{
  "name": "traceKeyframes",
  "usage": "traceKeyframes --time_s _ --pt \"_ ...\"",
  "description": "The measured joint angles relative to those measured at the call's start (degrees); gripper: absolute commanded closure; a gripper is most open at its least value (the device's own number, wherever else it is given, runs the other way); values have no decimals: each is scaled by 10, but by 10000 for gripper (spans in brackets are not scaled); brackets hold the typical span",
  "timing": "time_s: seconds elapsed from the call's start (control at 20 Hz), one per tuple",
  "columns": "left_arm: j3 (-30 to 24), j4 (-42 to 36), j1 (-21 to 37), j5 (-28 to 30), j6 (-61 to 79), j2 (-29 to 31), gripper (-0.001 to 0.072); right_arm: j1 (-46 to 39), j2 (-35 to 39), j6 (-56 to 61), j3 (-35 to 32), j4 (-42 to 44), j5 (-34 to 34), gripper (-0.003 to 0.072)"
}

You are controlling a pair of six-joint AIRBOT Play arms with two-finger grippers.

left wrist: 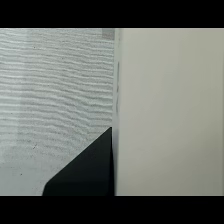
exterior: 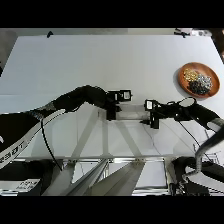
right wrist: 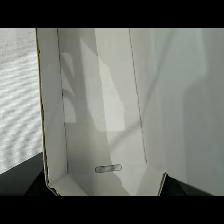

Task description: Fold the box and place the chain.

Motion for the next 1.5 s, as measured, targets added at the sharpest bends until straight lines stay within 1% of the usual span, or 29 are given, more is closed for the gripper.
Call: traceKeyframes --time_s 1.15,1.2,1.25,1.3,1.35,1.4,1.5 --pt "0 0 0 0 0 0 692 0 1 2 0 -1 0 207" --pt "0 0 0 0 0 0 641 0 1 2 0 -1 -1 207" --pt "0 5 0 -3 -2 0 517 0 1 1 0 -1 4 207" --pt "-2 15 0 2 -2 -2 416 1 2 1 0 3 9 207" --pt "-1 10 0 5 -2 1 370 1 2 1 1 6 7 207" --pt "0 3 -1 6 -2 4 353 0 2 0 1 3 3 207" --pt "0 4 0 14 -2 13 353 1 2 -1 1 2 4 207"
